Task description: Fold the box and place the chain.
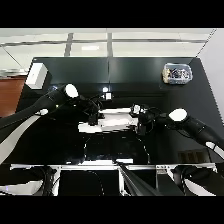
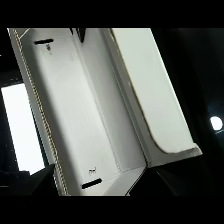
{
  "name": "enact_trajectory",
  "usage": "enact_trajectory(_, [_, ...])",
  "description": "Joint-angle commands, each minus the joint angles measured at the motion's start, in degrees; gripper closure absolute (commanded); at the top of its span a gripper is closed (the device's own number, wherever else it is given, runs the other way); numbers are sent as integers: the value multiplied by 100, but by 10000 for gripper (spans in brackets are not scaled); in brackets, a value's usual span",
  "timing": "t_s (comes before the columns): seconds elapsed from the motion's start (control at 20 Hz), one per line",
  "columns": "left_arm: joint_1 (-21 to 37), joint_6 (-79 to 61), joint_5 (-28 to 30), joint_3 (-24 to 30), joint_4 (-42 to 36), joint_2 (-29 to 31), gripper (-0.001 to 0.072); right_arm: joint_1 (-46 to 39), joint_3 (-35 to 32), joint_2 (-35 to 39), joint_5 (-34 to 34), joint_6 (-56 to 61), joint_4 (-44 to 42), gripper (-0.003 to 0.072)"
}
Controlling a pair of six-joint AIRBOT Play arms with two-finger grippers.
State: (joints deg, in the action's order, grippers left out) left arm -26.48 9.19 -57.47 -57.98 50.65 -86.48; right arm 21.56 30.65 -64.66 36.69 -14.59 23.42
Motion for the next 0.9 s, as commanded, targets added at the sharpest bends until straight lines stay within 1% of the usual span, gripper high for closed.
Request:
enact_trajectory(0.0, [-4,-2,2,0,15,-4,685,-74,7,-153,476,-476,-396,-15])
enact_trajectory(0.15, [-20,-22,13,-4,308,-4,685,-92,7,-166,479,-503,-396,-15])
enact_trajectory(0.45, [-39,-22,4,-4,372,-4,684,-90,7,-192,468,-520,-391,-15])
enact_trajectory(0.7, [-39,17,4,-7,417,-4,685,-74,7,-601,564,-544,-363,-15])
enact_trajectory(0.85, [-39,20,11,-4,417,-4,685,-50,22,-706,560,-732,-157,-15])
